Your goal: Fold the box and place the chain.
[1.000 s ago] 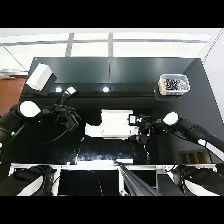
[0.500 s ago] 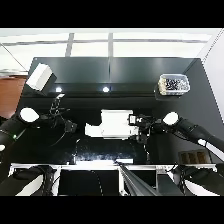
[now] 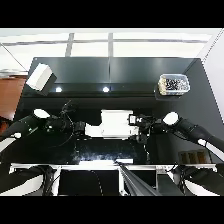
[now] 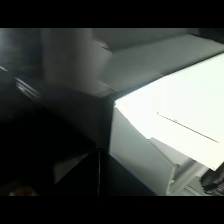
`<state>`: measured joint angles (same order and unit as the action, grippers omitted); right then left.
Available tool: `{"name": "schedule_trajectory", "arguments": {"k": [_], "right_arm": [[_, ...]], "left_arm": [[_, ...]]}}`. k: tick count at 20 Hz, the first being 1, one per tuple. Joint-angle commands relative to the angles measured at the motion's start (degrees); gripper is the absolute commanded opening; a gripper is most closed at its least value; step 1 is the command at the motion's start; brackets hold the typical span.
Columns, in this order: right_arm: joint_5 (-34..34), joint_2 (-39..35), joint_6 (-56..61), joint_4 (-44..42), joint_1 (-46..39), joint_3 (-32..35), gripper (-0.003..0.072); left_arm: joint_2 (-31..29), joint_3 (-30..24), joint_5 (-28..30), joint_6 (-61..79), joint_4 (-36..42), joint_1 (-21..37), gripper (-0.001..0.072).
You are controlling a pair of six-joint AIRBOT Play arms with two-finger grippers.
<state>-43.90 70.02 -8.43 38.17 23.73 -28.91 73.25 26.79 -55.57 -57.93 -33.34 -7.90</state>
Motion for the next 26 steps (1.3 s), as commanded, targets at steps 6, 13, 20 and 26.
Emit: {"name": "schedule_trajectory", "arguments": {"k": [6, 13, 20, 26], "right_arm": [[-0.9, 0.02, 0.02, 0.0, 0.02, 0.0, 0.0142], [-0.9, 0.02, 0.04, 0.0, 0.0, 0.0, 0.0143], [-0.9, 0.02, 0.04, 0.0, 0.0, 0.0, 0.0142], [-0.9, 0.02, 0.04, 0.0, 0.0, 0.0, 0.0142]], "left_arm": [[0.13, 2.23, -4.59, 5.27, 3.19, -0.04, 0.0598], [-1.14, 4.44, -6.95, 5.27, 3.23, -1.9, 0.0716], [-4.63, 4.55, -1.05, 6.38, 3.23, -8.02, 0.0716], [-4.63, 4.7, 3.26, 1.81, 2.34, -12.96, 0.0696]]}}
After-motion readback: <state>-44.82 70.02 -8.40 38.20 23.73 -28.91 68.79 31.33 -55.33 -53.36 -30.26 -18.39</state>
